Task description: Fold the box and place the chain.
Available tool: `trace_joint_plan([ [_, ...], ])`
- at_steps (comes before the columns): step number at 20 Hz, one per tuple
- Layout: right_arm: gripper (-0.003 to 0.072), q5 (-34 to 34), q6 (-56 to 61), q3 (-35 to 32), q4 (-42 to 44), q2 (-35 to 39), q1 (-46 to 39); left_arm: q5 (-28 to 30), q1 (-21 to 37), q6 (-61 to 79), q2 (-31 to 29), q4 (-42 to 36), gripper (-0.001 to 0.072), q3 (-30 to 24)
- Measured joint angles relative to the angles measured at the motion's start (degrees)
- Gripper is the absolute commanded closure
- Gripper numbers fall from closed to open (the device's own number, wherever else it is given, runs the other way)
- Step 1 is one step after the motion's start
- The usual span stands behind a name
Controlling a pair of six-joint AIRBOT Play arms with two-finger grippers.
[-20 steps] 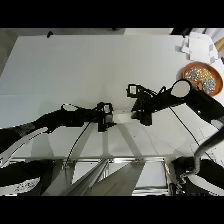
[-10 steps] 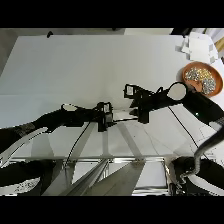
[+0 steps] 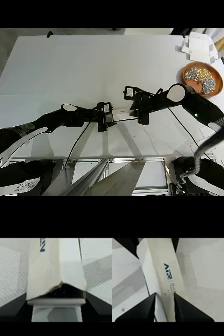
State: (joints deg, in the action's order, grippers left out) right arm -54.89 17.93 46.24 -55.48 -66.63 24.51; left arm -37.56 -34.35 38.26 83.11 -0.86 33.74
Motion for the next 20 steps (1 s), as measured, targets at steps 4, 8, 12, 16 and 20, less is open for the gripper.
trace_joint_plan([
  [4, 0.0471, 0.37, 0.02, -0.17, 0.17, 0.0, 0.0, 0.0, 0.02, 0.0, 0.0, 0.02, 0.05, 0.0],
  [8, 0.0513, 0.63, 0.13, -0.22, 0.57, 0.02, 0.09, 0.09, 0.02, 0.0, 0.0, 0.02, 0.05, 0.0],
  [12, 0.051, 2.45, 0.22, -0.24, 0.94, 0.02, 1.46, 0.2, 0.02, 0.0, 0.0, 0.04, 0.05, 0.0],
  [16, 0.051, 4.0, 0.24, -0.24, 1.05, 0.02, 2.54, 0.11, 0.0, 0.0, 0.0, 0.04, 0.05, 0.0],
  [20, 0.051, 4.11, 0.79, -0.37, 1.01, 0.02, 2.97, 0.0, 0.0, 0.02, 0.0, 0.04, 0.05, 0.0],
])
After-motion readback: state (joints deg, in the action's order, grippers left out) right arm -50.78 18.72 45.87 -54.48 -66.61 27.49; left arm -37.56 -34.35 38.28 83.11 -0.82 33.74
